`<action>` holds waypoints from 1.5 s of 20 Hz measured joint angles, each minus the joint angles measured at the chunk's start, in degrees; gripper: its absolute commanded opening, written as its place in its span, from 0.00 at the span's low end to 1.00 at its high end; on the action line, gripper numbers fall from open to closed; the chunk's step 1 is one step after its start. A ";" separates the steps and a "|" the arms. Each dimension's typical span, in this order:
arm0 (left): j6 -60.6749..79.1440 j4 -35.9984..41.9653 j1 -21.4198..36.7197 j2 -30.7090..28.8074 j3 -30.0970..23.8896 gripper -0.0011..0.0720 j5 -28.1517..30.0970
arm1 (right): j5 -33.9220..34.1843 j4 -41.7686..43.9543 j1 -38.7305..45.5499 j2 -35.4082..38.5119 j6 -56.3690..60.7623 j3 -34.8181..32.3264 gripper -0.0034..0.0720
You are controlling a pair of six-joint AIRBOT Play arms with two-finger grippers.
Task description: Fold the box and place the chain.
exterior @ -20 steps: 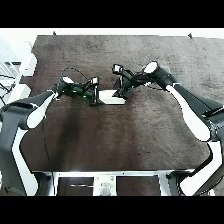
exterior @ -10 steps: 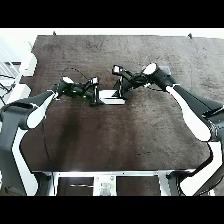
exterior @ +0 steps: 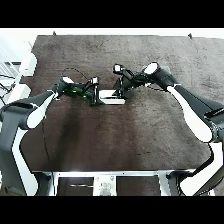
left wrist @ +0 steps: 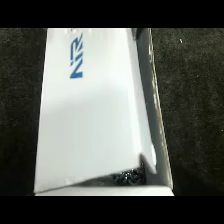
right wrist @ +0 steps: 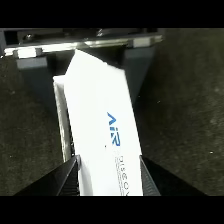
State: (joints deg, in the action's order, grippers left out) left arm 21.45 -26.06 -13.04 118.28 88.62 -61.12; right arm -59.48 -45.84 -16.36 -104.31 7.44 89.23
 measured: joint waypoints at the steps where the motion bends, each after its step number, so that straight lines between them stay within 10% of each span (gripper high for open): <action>1: 0.00 0.00 0.00 0.00 0.00 0.69 0.00 | 0.11 -0.02 -0.02 0.00 0.00 -0.35 0.59; 22: 0.22 -0.09 0.00 -0.02 0.00 0.69 -0.15 | -2.62 11.10 2.21 0.00 -6.71 -5.90 0.74; 24: 0.20 -0.09 0.00 0.00 0.00 0.69 -0.15 | -4.00 15.06 3.50 0.04 -8.59 -5.79 0.70; 27: 0.13 -0.07 0.00 0.00 0.00 0.69 -0.13 | -6.32 19.23 5.11 0.07 -10.60 -5.79 0.11; 30: 0.07 -0.04 0.00 0.00 0.00 0.69 -0.11 | -7.30 21.20 5.92 -0.59 -10.86 -5.84 0.06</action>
State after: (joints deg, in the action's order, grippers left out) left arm 21.52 -26.11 -13.04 118.28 88.62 -61.23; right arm -66.78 -24.64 -10.44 -104.90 -3.42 83.40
